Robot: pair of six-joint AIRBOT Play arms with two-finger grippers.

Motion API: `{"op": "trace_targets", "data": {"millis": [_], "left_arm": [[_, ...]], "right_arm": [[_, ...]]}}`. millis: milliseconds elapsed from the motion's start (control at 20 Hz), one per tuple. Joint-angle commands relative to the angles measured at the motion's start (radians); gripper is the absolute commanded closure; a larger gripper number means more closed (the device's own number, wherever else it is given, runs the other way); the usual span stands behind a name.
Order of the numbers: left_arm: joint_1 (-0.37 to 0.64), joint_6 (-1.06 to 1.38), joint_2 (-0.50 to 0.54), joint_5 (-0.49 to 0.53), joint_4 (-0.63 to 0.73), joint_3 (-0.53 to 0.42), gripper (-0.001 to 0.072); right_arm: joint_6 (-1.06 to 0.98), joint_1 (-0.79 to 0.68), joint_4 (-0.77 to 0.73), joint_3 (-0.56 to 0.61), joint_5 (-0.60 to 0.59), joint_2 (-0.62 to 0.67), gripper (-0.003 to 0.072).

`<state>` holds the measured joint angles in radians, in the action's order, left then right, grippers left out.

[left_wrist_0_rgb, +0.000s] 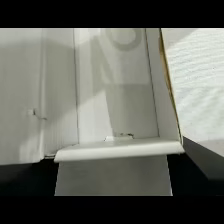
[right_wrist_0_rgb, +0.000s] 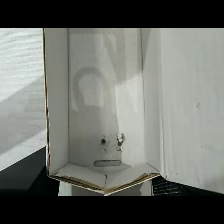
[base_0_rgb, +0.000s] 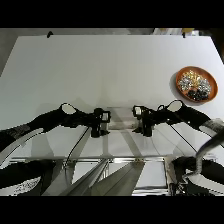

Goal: Fold the box and place the chain.

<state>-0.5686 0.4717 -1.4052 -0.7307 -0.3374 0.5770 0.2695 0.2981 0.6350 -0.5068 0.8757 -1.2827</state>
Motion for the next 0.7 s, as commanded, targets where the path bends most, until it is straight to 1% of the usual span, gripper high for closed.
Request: {"op": "trace_targets", "data": {"millis": [0, 50, 100, 650], "left_arm": [[0.000, -0.002, -0.002, 0.001, 0.010, 0.000, 0.0221], [0.000, -0.001, -0.002, 0.001, 0.008, 0.000, 0.0345], [0.000, -0.001, -0.002, 0.001, 0.008, 0.000, 0.0385], [0.000, -0.001, -0.002, -0.003, 0.008, 0.000, 0.0384]], "right_arm": [[0.001, 0.000, 0.000, -0.001, 0.000, 0.001, 0.0278], [0.001, 0.000, 0.000, -0.001, 0.000, 0.001, 0.0278], [0.001, 0.000, 0.000, -0.001, 0.000, 0.001, 0.0278], [0.001, 0.000, 0.000, -0.001, 0.000, 0.001, 0.0278]]}}
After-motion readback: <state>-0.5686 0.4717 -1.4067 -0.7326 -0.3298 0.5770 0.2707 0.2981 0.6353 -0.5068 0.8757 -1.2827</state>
